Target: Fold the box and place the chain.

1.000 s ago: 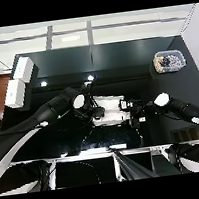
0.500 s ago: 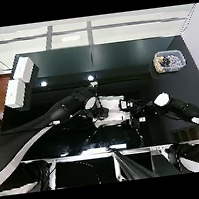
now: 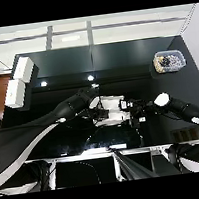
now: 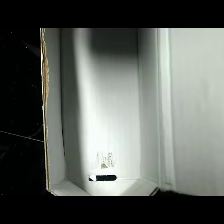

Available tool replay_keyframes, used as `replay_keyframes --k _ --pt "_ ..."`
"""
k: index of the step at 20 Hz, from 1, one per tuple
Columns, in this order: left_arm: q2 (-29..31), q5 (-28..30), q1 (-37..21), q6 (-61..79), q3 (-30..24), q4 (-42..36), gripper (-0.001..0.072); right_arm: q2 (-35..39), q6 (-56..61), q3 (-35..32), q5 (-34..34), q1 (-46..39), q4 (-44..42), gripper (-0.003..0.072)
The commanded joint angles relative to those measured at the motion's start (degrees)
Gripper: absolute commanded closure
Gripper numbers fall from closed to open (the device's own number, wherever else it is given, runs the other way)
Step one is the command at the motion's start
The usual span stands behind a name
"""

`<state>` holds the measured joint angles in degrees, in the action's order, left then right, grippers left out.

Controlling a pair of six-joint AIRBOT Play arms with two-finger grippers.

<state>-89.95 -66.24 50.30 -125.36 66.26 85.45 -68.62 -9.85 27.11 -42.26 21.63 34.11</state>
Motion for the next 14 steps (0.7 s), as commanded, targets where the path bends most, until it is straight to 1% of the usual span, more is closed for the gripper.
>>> replay_keyframes --k 1,2,4,5,7,9,10,11,12,13,14 --pt "-0.2 0.1 0.0 -0.2 0.9 1.0 0.0346 0.0 0.0 0.0 0.0 0.0 0.0 0.0214" --pt "-0.2 -0.1 0.0 -0.7 0.9 1.1 0.0373 0.0 0.0 0.0 0.0 0.0 0.0 0.0214" --pt "-0.2 0.1 0.0 -0.9 0.9 1.0 0.056 0.0 0.0 0.0 0.0 0.0 0.0 0.0214" --pt "-0.2 0.1 0.1 -0.9 0.9 1.0 0.0561 0.0 0.0 0.0 0.0 0.0 0.0 0.0214" --pt "-0.3 0.1 0.1 -0.9 0.9 1.0 0.0684 0.0 0.0 0.0 0.0 0.0 0.0 0.0214" --pt "-0.3 0.1 0.1 -0.9 0.9 0.9 0.0684 0.0 0.0 0.0 0.0 0.0 0.0 0.0214" --pt "-0.3 0.1 0.0 -0.9 0.9 0.8 0.0674 0.0 0.0 0.0 0.0 0.0 0.0 0.0214" --pt "-0.3 0.0 0.0 -0.9 1.0 0.8 0.0556 0.0 0.0 0.0 0.0 0.0 0.0 0.0214" --pt "-0.2 0.0 0.0 -0.9 1.3 0.9 0.0416 0.0 0.0 0.0 0.0 0.0 0.0 0.0214" --pt "-0.3 0.0 0.0 -0.9 1.4 0.9 0.0332 0.0 0.0 0.0 0.0 0.0 0.0 0.0214" --pt "-0.2 0.0 0.0 -0.9 1.6 0.9 0.0302 0.0 0.0 0.0 0.0 0.0 0.0 0.0214"
